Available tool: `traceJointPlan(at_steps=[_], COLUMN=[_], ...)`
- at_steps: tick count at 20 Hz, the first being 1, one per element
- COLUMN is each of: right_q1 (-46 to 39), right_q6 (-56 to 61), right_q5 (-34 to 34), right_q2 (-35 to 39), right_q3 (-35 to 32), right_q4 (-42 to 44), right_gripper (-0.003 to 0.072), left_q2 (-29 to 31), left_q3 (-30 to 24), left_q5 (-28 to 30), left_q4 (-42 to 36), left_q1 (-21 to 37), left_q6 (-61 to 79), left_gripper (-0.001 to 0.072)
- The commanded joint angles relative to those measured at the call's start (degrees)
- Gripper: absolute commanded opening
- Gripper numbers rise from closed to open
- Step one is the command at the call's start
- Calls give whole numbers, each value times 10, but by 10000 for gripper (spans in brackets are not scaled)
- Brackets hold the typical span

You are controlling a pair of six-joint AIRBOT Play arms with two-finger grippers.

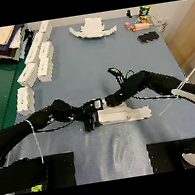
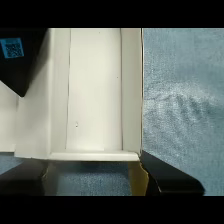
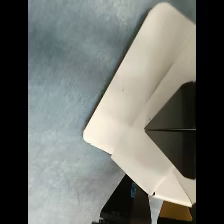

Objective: Fold the box.

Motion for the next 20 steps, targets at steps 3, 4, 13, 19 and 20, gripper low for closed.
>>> traceJointPlan(at_steps=[3, 4, 13, 19, 20], right_q1=[-11, -11, -11, -11, -11], right_q6=[-22, -22, -128, -270, -291], right_q5=[2, -5, -217, -150, -118], right_q2=[87, 114, 364, 391, 379], right_q3=[1, 1, -64, -178, -185], right_q4=[-30, -54, -180, -309, -317], right_gripper=[0, 0, 1, 488, 488], left_q2=[0, 0, 0, 0, 0], left_q3=[0, 0, 0, 0, 0], left_q5=[2, 3, 3, 3, 3], left_q4=[-1, -1, -1, -1, -1], left_q1=[0, 0, 0, 0, 0], left_q6=[-1, -1, -1, -1, -1], left_gripper=[461, 461, 461, 461, 461])
